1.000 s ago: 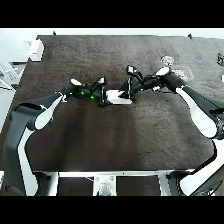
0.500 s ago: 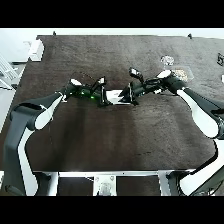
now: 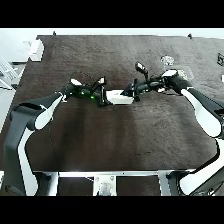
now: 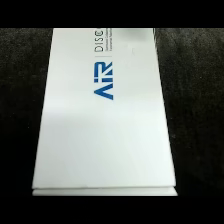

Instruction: Fold the box and place the chain.

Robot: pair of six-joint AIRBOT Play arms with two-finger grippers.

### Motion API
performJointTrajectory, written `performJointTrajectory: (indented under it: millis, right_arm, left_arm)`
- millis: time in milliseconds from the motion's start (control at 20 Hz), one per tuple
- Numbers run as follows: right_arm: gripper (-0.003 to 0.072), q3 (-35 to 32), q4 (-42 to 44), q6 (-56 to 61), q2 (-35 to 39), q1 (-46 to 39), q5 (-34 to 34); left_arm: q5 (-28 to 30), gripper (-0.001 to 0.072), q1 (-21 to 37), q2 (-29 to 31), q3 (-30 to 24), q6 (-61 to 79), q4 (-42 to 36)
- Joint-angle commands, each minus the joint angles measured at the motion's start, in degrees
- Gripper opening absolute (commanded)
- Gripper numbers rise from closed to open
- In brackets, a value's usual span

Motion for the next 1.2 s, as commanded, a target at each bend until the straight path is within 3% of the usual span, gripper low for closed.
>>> performJointTrajectory:
  millis: [0, 350, 500, 700, 900, 1150]
  right_arm:
    - [0.0011, -0.1, -7.8, 5.1, -1.2, 0.8, -3.3]
    - [0.0011, 0.1, -10.1, 6.9, -2.3, 2.2, -3.7]
    - [0.0011, 0.1, -6.6, 6.1, -0.1, 1.9, -3.6]
    - [0.0011, 0.1, 3.8, 2.5, 7.0, 1.3, -3.6]
    - [0.0010, -0.6, 4.9, 4.6, 15.0, 1.3, -3.3]
    - [0.0009, -10.0, 4.9, 9.0, 26.4, 0.6, -4.3]
  left_arm:
    - [0.0, 0.0474, 0.0, 0.0, 0.0, 0.0, 0.0]
    - [0.0, 0.0474, 0.0, 0.0, 0.0, 0.0, 0.0]
    - [0.0, 0.0473, 0.0, 0.0, 0.0, 0.0, 0.0]
    - [0.0, 0.0473, 0.0, 0.0, 0.0, 0.0, 0.0]
    - [0.0, 0.0473, 0.0, 0.0, 0.0, 0.0, 0.0]
    - [-0.1, 0.0473, 0.0, 0.0, 0.0, 0.0, 0.0]
